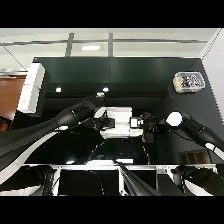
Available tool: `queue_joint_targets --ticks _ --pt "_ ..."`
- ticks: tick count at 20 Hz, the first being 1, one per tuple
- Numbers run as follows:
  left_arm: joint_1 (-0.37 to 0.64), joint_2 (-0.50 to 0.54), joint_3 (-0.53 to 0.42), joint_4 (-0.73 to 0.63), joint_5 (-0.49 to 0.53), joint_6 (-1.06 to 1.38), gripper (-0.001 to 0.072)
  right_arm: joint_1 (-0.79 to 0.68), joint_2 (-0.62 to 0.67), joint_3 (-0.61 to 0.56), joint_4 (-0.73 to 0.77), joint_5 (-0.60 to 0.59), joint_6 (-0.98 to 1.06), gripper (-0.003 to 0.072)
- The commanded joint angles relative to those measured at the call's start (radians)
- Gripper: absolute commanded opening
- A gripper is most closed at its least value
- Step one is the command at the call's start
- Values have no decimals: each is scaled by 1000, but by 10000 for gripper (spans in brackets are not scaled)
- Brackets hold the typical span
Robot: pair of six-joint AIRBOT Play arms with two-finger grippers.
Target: Fold the box and place the chain.
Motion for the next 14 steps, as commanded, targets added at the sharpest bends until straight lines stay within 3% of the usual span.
queue_joint_targets --ticks 1,3,4,6,7,11,14 --pt "0 0 1 -7 2 3 24 2 10 0 45 -11 -23 538" --pt "0 0 1 -7 2 3 24 2 10 0 94 -5 -27 409" --pt "0 0 1 -6 1 3 24 3 10 0 111 1 -19 305" --pt "0 0 1 -7 1 3 24 3 7 0 159 -5 18 299" --pt "0 0 1 -7 1 3 24 3 2 0 190 -11 26 219" --pt "0 0 1 -6 2 3 24 13 -49 0 347 -16 25 223" --pt "0 0 1 -6 2 3 24 63 -91 0 372 -60 25 224"
